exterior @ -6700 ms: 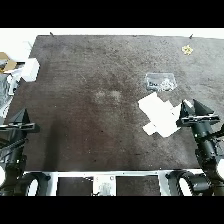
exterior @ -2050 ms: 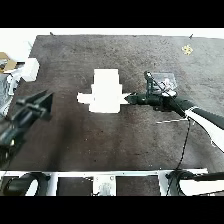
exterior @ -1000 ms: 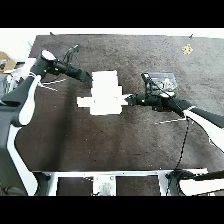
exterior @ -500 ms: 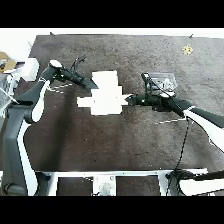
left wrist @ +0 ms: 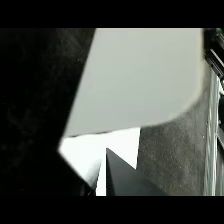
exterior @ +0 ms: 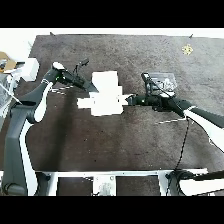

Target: Fold the box and place the chain.

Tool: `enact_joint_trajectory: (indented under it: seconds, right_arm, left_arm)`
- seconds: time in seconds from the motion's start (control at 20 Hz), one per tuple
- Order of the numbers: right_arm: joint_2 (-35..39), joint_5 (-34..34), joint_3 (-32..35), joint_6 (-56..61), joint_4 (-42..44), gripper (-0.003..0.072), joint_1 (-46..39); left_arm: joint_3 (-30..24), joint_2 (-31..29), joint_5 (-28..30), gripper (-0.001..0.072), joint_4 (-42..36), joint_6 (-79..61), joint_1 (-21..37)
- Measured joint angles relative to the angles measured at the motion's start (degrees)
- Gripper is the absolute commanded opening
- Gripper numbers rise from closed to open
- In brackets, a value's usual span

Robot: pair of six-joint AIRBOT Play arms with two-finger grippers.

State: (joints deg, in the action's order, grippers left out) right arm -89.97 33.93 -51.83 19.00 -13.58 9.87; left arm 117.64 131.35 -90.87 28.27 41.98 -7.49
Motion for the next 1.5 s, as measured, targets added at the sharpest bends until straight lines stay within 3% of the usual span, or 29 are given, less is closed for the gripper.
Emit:
enact_joint_trajectory:
  seconds: [0.15, 0.25, 0.55, 0.9, 1.2, 1.5]
  right_arm:
    - [0.0, -0.22, 0.0, 0.0, -0.22, 0.0007, 0.02]
    - [0.0, -0.48, -0.02, 0.0, -0.28, 0.0389, 0.0]
    - [3.58, 0.85, -0.09, -2.08, -0.37, 0.0397, -3.72]
    - [8.81, 3.89, -0.09, -3.06, -1.86, 0.0396, -11.13]
    - [9.44, 4.57, -0.07, -7.48, -3.48, 0.0396, -11.26]
    - [9.46, 4.61, -0.07, -11.91, -3.76, 0.0396, -10.95]
  left_arm:
    - [0.04, -0.02, -1.73, 0.0008, -0.39, -1.81, 0.0]
    - [0.04, 0.0, -2.4, 0.0008, -0.24, -3.67, 0.0]
    - [0.04, -0.37, -2.23, 0.0008, -0.35, -13.16, 0.0]
    - [0.04, -2.62, 3.08, 0.0008, 0.52, -33.33, 0.0]
    - [0.07, -3.1, 6.82, 0.0008, 1.66, -45.66, 0.0]
    - [-1.7, -3.15, 10.19, 0.0007, 4.83, -49.2, 0.0]
